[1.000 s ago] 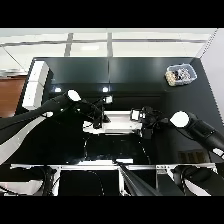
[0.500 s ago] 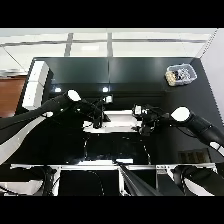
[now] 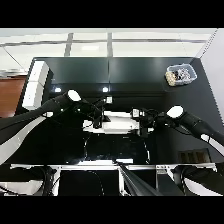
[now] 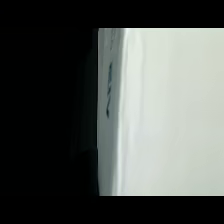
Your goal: Fold the box and place the chain.
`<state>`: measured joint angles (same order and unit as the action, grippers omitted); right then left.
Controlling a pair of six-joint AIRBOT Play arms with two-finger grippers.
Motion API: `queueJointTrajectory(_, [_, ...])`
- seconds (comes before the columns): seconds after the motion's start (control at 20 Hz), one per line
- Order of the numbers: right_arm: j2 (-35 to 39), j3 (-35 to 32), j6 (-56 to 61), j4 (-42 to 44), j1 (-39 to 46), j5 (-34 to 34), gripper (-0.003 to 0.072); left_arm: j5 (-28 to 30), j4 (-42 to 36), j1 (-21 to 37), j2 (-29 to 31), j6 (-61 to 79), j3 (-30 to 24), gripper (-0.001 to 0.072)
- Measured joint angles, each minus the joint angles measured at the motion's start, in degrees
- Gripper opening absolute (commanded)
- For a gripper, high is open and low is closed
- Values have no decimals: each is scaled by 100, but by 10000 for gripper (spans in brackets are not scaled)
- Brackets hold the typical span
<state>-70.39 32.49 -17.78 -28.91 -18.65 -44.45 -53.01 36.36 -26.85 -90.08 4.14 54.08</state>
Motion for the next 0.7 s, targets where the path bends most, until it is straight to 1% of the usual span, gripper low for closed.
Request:
queueJointTrajectory(0.35, [-240,0,-330,-26,131,-120,696,13,-39,0,0,0,0,29])
queueJointTrajectory(0.7, [-299,0,-208,-166,120,-44,696,46,-42,0,0,-2,0,29])
